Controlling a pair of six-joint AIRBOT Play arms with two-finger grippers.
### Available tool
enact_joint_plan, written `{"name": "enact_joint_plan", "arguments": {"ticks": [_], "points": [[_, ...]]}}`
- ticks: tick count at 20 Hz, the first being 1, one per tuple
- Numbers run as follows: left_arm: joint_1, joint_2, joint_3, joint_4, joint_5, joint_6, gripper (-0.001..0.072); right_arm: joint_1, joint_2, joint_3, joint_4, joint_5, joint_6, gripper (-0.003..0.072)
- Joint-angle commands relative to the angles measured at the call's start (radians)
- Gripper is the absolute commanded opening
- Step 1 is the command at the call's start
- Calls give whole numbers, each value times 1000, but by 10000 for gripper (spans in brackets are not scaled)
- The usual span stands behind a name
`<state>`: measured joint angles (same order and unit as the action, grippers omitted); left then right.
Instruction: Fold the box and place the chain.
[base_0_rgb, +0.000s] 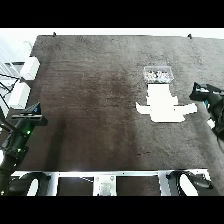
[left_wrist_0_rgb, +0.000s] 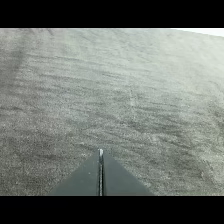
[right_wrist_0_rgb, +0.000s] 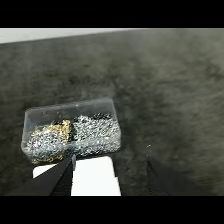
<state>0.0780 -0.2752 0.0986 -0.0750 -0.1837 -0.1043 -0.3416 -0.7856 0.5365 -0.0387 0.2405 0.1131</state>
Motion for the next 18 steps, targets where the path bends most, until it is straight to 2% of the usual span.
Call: {"name": "enact_joint_plan", "arguments": {"ticks": [1, 3, 4, 7, 11, 14, 18], "points": [[0, 1, 0, 0, 0, 0, 22, -220, -311, 218, -319, 457, 340, 502], [0, 1, 0, 0, 0, 0, 21, -333, -392, 352, -593, 631, 546, 512], [0, 1, 0, 0, 0, 0, 21, -385, -414, 409, -661, 682, 594, 549], [0, 1, 0, 0, 0, 0, 21, -522, -526, 612, -748, 866, 662, 548], [0, 1, 0, 0, 0, 0, 21, -549, -830, 890, -865, 1198, 699, 548], [0, 1, 0, 0, 0, 0, 21, -543, -973, 978, -864, 1263, 701, 548], [0, 1, 0, 0, -1, 0, 21, -522, -1053, 1014, -864, 1265, 693, 548]]}}
